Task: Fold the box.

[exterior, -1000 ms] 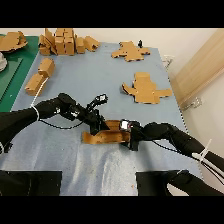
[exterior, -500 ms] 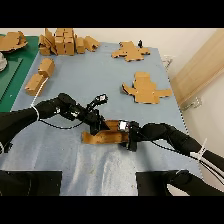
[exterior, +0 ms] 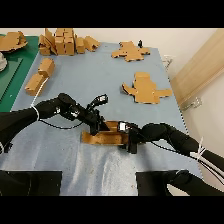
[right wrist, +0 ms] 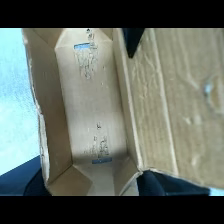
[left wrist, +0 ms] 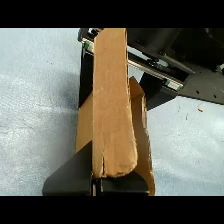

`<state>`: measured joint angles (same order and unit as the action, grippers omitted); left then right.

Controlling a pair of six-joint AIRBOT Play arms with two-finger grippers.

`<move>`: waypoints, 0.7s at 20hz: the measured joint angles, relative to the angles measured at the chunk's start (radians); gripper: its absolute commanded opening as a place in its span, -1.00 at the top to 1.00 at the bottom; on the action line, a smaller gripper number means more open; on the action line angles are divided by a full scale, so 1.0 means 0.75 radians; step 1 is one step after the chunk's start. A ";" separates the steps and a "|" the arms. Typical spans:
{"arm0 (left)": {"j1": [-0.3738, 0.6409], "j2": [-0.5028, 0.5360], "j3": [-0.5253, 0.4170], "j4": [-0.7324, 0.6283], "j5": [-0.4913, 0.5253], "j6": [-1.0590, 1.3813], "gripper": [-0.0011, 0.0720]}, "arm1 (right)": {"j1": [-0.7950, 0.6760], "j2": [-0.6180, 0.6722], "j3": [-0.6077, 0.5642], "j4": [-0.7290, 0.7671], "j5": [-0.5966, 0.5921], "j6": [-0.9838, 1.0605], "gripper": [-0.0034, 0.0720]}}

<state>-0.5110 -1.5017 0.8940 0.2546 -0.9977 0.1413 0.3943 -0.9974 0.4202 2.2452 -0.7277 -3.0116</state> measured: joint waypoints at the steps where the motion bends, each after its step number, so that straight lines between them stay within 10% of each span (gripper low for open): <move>1: 0.000 0.000 0.000 0.000 0.000 0.000 0.94 | 0.000 0.000 -0.001 0.002 0.002 0.000 -0.94; 14: 0.000 0.000 0.000 0.000 0.001 -0.001 0.94 | 0.001 -0.042 0.001 0.009 0.053 0.001 -0.60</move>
